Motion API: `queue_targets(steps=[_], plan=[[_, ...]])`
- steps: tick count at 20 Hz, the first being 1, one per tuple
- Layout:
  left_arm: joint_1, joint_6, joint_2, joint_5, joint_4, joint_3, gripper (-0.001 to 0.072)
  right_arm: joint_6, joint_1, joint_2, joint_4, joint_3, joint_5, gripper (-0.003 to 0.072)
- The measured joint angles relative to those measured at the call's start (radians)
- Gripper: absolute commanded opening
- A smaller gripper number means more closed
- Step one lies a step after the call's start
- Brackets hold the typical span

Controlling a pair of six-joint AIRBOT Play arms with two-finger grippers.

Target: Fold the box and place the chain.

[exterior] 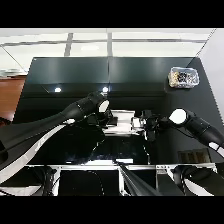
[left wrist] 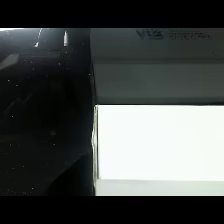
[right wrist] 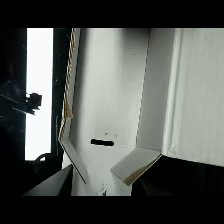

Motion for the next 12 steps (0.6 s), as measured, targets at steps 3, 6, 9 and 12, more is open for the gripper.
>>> queue_targets(steps=[3, 6, 9, 12], plan=[[0.000, 0.000, 0.000, 0.000, 0.002, 0.000, 0.0030, -0.011, 0.015, -0.005, 0.016, 0.000, 0.000, 0.0088], [0.000, 0.000, 0.000, 0.000, 0.003, 0.000, 0.0030, -0.018, 0.031, -0.010, 0.037, 0.000, -0.001, 0.0088], [0.000, -0.002, 0.000, -0.001, 0.003, 0.000, 0.0030, -0.019, 0.038, -0.031, 0.114, 0.000, -0.024, 0.0088], [0.000, -0.002, 0.000, -0.001, 0.002, 0.000, 0.0030, -0.020, 0.040, -0.061, 0.218, 0.000, -0.059, 0.0088]])
